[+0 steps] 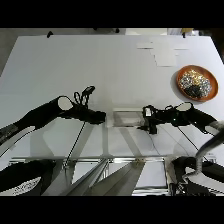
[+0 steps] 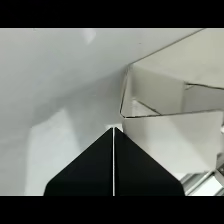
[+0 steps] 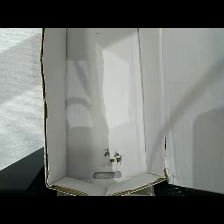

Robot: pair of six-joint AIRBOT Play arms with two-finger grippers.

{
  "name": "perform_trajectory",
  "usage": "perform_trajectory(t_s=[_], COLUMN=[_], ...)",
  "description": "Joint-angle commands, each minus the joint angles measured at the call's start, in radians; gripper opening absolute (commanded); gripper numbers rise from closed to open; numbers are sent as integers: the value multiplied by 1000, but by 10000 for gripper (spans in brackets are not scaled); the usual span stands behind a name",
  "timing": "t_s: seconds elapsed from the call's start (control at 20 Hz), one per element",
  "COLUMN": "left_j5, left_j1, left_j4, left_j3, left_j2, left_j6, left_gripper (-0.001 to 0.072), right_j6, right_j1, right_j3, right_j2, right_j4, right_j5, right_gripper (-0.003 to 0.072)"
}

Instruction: Fold the box and place the chain.

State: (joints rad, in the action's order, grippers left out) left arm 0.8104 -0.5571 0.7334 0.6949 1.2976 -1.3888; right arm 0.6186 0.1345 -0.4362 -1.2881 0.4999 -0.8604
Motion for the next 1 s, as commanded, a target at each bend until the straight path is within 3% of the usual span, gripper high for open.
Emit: perform_trajectory(t_s=[0.0,0.05,0.15,0.55,0.6,0.65,0.7,0.95], left_j5=[5,5,5,1,4,5,5,5], left_j1=[-27,-36,-50,-92,-93,-93,-93,-93], left_j4=[-11,-16,-19,-26,-26,-26,-26,-22], left_j3=[32,34,35,35,39,45,51,64], left_j2=[-19,-18,-18,-17,-17,-17,-17,-16], left_j6=[1,1,1,1,0,0,0,-8], left_gripper=[11,33,159,168,255,401,439,439], right_j6=[0,0,0,0,0,0,0,0], right_j1=[1,0,0,1,0,1,0,0], right_j3=[0,0,0,0,0,0,0,0], right_j2=[0,0,0,0,0,0,0,0], right_j4=[0,0,0,0,0,0,0,0], right_j5=[0,0,0,0,0,0,0,0], right_gripper=[459,459,459,459,459,459,459,459])
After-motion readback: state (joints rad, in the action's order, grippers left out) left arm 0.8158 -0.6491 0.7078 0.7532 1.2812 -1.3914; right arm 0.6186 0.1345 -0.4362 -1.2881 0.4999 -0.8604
